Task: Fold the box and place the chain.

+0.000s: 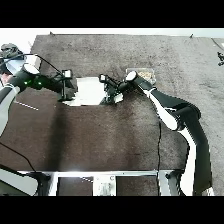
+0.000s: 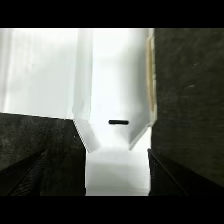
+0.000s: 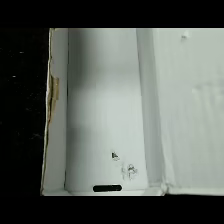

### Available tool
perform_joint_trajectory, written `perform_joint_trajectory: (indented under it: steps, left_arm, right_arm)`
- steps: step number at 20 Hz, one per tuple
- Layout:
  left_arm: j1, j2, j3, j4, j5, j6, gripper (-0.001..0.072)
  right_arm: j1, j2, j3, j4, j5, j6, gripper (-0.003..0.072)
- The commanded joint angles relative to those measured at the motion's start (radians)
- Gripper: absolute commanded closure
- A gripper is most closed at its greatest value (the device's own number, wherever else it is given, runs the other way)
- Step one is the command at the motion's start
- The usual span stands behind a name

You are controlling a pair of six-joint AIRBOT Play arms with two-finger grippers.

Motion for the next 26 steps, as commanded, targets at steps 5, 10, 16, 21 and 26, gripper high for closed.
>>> perform_joint_trajectory:
  steps: [5, 10, 16, 21, 26]
  left_arm:
    - [-0.054, -0.019, -0.034, 0.024, 0.111, 0.001, -0.0011]
    - [-0.054, -0.051, -0.034, 0.034, 0.116, -0.006, -0.0011]
    - [-0.054, -0.051, -0.034, 0.018, 0.098, 0.0, 0.0131]
    - [-0.054, -0.051, -0.034, 0.009, 0.071, 0.001, 0.0362]
    - [-0.054, -0.051, -0.034, -0.13, 0.023, 0.054, 0.0576]
  right_arm:
    - [0.0, -0.001, 0.0, 0.0, 0.0, 0.0, 0.026]
    - [0.0, -0.001, 0.0, 0.0, 0.0, 0.0, 0.026]
    - [0.0, -0.001, 0.0, 0.0, 0.0, 0.0, 0.026]
    - [0.0, -0.001, 0.0, 0.0, 0.0, 0.0, 0.026]
    - [0.0, -0.001, 0.0, 0.0, 0.0, 0.0, 0.026]
